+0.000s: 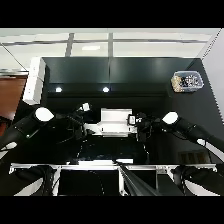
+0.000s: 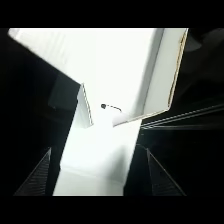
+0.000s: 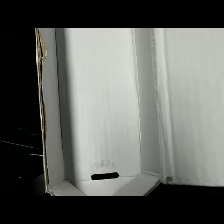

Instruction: Fold the box and place the chain.

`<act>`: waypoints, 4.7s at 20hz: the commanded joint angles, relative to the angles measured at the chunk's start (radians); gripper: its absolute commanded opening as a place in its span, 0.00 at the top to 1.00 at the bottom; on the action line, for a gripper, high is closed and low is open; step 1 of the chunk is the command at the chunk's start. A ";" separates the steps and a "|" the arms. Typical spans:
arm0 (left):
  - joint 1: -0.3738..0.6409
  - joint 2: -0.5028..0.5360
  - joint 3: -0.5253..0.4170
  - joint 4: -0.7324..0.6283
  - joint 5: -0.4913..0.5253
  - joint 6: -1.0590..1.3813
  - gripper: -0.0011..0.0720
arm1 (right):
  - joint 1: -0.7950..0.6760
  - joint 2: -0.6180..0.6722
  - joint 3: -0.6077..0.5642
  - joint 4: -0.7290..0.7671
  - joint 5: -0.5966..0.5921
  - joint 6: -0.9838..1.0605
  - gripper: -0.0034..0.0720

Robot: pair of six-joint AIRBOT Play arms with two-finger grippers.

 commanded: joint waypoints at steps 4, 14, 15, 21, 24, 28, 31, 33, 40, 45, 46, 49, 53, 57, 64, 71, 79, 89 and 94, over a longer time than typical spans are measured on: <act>-0.135 -0.052 -0.009 -0.014 0.118 0.076 0.05 | 0.000 -0.001 0.001 0.000 0.001 0.000 0.33; -0.146 -0.060 0.005 -0.134 0.090 0.076 0.51 | 0.000 -0.001 0.001 0.000 0.001 0.000 0.33; -0.146 -0.063 0.005 -0.150 0.088 0.076 0.51 | 0.000 -0.001 0.001 0.000 0.001 0.000 0.33; -0.148 -0.080 0.005 -0.189 0.073 0.077 0.51 | 0.000 -0.001 0.001 0.000 0.001 0.000 0.33; -0.147 -0.083 0.005 -0.228 0.093 0.084 0.54 | 0.000 -0.001 0.001 0.000 0.001 0.000 0.33; -0.147 -0.118 0.005 -0.227 0.111 0.107 0.54 | 0.000 -0.001 0.001 0.000 0.001 0.000 0.33; -0.147 -0.149 0.005 -0.227 0.129 0.107 0.69 | 0.000 -0.001 0.001 0.000 0.001 0.000 0.33; -0.147 -0.151 0.005 -0.229 0.129 0.107 0.64 | 0.000 -0.001 0.001 0.000 0.001 0.000 0.33; -0.148 -0.151 0.006 -0.246 0.124 0.106 0.38 | 0.000 -0.001 0.001 0.000 0.001 0.000 0.33; -0.108 -0.093 0.068 -0.048 0.083 -0.069 0.93 | 0.000 -0.001 0.001 0.000 0.001 0.000 0.33; -0.077 -0.062 0.082 0.041 0.038 -0.137 0.95 | 0.000 -0.001 0.001 0.000 0.001 0.000 0.33; 0.067 0.044 0.085 0.272 -0.045 -0.438 0.95 | 0.000 -0.001 0.001 0.000 0.001 0.000 0.33; 0.308 0.098 0.082 0.455 -0.191 -0.809 0.94 | 0.000 -0.001 0.001 0.000 0.001 0.000 0.33; 0.467 0.080 0.026 0.327 -0.214 -1.330 0.94 | 0.000 -0.001 0.001 0.000 0.001 0.000 0.33; 0.333 -0.179 -0.046 -0.125 -0.265 -1.080 0.95 | 0.000 -0.001 0.001 0.000 0.001 0.000 0.33; 0.194 -0.263 0.035 -0.303 -0.332 -0.818 0.95 | 0.000 -0.001 0.001 0.000 0.000 0.000 0.33; 0.252 -0.262 0.146 -0.298 -0.438 -0.819 0.32 | 0.000 -0.001 0.001 0.000 0.000 0.000 0.33; 0.051 -0.262 0.257 -0.043 -0.365 -0.982 0.32 | 0.000 -0.001 0.001 0.003 -0.003 0.000 0.33; -0.032 -0.262 0.292 -0.012 -0.274 -1.043 0.32 | 0.000 -0.001 0.001 0.003 -0.003 0.000 0.33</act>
